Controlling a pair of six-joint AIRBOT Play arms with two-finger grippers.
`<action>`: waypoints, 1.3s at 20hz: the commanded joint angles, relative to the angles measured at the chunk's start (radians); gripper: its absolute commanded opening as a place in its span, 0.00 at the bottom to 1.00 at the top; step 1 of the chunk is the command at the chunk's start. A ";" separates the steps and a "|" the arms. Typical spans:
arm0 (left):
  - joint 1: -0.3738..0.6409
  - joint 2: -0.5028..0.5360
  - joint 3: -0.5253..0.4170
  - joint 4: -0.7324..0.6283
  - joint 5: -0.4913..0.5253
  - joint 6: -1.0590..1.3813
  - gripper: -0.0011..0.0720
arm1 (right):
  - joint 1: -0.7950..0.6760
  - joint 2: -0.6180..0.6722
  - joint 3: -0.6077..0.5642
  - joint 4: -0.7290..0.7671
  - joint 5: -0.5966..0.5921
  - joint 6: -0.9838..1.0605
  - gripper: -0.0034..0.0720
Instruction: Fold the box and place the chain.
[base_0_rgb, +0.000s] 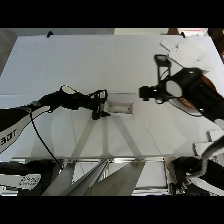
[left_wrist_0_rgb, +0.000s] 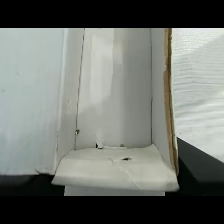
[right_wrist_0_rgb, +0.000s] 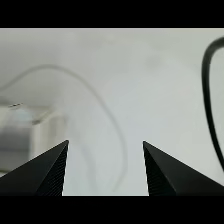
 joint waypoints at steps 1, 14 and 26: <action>-0.001 0.000 0.000 0.000 0.000 -0.001 0.46 | -0.153 0.095 0.001 -0.243 0.092 -0.092 0.74; -0.001 0.000 0.000 0.000 0.000 -0.001 0.46 | -0.751 -0.127 0.000 -0.003 -0.092 -0.532 0.79; -0.002 0.000 0.000 0.000 0.000 -0.001 0.46 | -0.751 -0.393 0.000 0.168 -0.245 -0.569 0.80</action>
